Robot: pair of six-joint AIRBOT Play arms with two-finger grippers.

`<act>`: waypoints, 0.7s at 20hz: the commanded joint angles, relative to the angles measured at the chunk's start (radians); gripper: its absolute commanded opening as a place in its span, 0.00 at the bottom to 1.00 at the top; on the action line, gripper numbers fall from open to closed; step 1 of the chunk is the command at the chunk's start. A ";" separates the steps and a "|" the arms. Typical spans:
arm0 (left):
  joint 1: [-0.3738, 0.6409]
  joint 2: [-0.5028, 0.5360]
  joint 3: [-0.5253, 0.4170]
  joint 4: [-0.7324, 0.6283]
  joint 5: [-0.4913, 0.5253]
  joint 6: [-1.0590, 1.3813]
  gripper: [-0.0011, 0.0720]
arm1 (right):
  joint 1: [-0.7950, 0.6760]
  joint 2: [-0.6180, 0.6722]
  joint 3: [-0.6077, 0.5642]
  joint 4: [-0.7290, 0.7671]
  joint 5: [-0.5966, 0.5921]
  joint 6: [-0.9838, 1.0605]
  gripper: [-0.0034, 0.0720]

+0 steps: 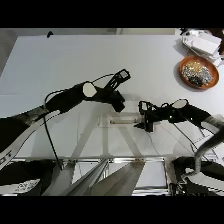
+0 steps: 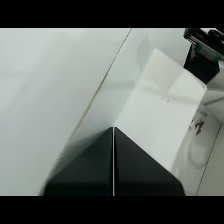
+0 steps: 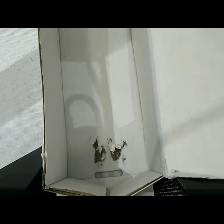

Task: Fold the box and place the chain.

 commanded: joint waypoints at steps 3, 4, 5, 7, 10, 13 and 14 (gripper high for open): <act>0.038 0.172 0.000 0.319 -0.245 0.010 0.02 | 0.001 0.001 0.001 0.000 0.000 0.000 0.47; 0.040 0.194 0.000 0.361 -0.318 0.042 0.02 | 0.001 0.001 0.001 0.000 0.000 0.000 0.47; 0.043 0.204 0.000 0.374 -0.386 0.087 0.02 | 0.001 0.001 0.001 0.000 0.000 0.000 0.47; 0.049 0.201 -0.006 0.347 -0.486 0.141 0.02 | 0.001 0.001 0.001 0.000 0.001 0.000 0.47; 0.049 0.187 -0.089 0.301 -0.434 0.171 0.03 | 0.001 0.001 0.001 0.000 0.001 0.000 0.47; 0.049 0.168 -0.189 0.266 -0.367 0.204 0.09 | 0.001 0.001 0.001 0.000 0.000 0.000 0.47; 0.050 0.168 -0.219 0.256 -0.343 0.226 0.09 | 0.001 0.001 0.001 0.000 0.001 0.000 0.47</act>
